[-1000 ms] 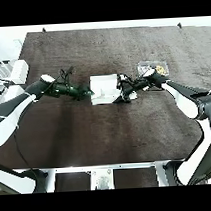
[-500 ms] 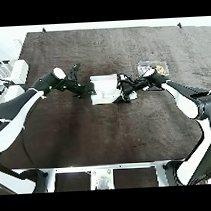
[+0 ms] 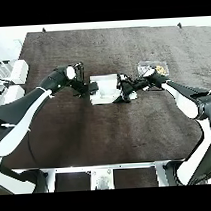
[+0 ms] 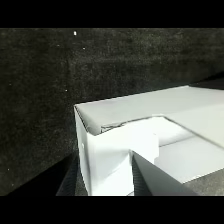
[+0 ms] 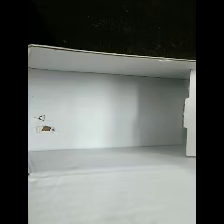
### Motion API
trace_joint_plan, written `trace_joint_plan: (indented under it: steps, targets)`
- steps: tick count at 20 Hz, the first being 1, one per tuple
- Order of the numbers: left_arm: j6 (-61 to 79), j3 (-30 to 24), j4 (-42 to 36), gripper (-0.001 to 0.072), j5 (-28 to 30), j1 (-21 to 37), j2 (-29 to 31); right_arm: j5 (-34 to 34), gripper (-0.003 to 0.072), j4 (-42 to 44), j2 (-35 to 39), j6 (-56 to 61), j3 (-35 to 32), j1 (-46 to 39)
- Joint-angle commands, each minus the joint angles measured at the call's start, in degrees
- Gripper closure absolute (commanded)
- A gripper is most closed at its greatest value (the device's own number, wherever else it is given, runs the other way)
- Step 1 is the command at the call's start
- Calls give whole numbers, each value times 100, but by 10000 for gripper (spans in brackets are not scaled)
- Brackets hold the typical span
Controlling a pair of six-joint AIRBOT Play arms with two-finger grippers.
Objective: Fold the box and place the chain.
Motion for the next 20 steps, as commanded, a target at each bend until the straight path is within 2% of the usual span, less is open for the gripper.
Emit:
trace_joint_plan:
  steps: [1,8,13,17,20]
  targets:
    - [-542,140,446,315,-168,-133,-4,2,172,0,0,0,-2,2]
    - [-907,192,516,316,-361,-319,-66,0,172,2,0,0,-2,2]
    - [-1056,946,778,315,-1241,-431,-584,2,172,0,0,0,-2,2]
    - [-1163,1386,1154,316,-1440,-592,-809,2,172,0,0,0,-2,2]
    - [-1248,1834,1353,315,-1971,-614,-1123,2,172,0,0,0,-2,2]
